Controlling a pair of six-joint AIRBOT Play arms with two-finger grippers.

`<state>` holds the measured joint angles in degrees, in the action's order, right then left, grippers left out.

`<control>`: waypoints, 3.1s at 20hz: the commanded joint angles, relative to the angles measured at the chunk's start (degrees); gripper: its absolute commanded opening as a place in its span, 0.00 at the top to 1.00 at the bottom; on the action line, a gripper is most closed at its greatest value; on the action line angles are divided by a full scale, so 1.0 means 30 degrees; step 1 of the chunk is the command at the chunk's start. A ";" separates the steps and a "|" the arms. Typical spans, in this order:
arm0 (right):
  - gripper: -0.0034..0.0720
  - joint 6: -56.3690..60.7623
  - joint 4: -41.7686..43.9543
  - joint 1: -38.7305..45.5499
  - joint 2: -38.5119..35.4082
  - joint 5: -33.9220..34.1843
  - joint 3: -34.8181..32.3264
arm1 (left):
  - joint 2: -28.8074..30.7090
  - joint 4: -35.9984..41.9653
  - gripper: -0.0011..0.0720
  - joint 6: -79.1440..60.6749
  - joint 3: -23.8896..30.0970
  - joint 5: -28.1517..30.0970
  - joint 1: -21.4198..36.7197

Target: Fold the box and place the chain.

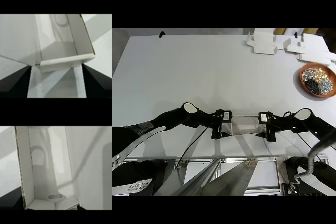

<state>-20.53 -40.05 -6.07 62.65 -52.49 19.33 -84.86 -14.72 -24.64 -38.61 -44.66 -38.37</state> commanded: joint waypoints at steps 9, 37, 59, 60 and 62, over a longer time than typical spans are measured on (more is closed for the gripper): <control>0.34 -0.0124 -0.0146 -0.0015 -0.0015 -0.0168 0.0007 | 0.0627 -0.1967 0.03 0.1749 0.0051 -0.0823 0.0270; 0.34 -0.0124 -0.0146 -0.0015 -0.0015 -0.0168 0.0007 | 0.1013 0.1785 0.02 -0.0430 0.1348 0.1909 -0.1093; 0.34 -0.0124 -0.0146 -0.0015 -0.0015 -0.0168 0.0007 | 0.0408 0.4758 0.65 -0.2739 0.1297 0.2667 -0.1698; 0.34 -0.0124 -0.0146 -0.0015 -0.0015 -0.0168 0.0007 | 0.0408 0.4758 0.70 -0.2732 0.1297 0.2667 -0.1690; 0.34 -0.0124 -0.0146 -0.0015 -0.0015 -0.0168 0.0007 | 0.0408 0.4743 0.70 -0.2725 0.1297 0.2667 -0.1690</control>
<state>-20.93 -40.51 -6.07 62.65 -52.90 19.38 -83.59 -0.60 -32.84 -34.65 -36.80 -43.42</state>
